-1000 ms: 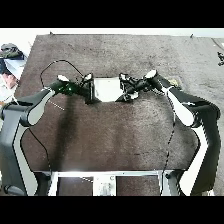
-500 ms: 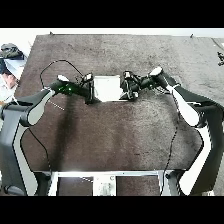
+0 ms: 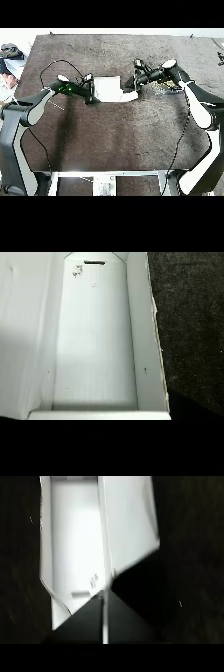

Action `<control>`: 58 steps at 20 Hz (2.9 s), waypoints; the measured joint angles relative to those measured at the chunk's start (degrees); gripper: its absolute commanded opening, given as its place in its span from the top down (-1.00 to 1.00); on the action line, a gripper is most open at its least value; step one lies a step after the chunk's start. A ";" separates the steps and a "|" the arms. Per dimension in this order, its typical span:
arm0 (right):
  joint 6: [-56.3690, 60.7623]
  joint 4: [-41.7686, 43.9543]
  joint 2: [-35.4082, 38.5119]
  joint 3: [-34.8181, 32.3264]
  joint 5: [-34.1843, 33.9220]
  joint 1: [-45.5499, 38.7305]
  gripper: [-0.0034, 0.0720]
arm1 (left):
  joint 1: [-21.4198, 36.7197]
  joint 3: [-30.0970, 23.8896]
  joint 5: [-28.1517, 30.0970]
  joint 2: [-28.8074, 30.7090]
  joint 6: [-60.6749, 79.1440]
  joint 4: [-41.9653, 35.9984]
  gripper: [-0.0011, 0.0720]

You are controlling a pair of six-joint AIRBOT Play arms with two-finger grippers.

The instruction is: Fold the box and place the chain.

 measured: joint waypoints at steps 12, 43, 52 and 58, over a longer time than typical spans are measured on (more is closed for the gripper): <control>1.22 9.40 -2.32 -0.13 -15.30 5.86 0.95 | 0.00 0.00 0.04 0.00 -0.07 -0.04 -0.48; 3.85 -17.62 3.74 -0.61 -3.48 3.76 -0.66 | 0.00 0.00 0.04 -0.02 -0.04 -0.09 -0.48; 7.50 -18.25 -0.22 -0.61 -5.62 5.75 -0.63 | 0.00 0.00 0.04 -0.02 -0.07 -0.09 -0.48; 8.13 -17.31 -0.50 -0.61 -5.86 7.19 0.56 | 0.00 0.00 0.02 -0.02 -0.04 -0.09 -0.48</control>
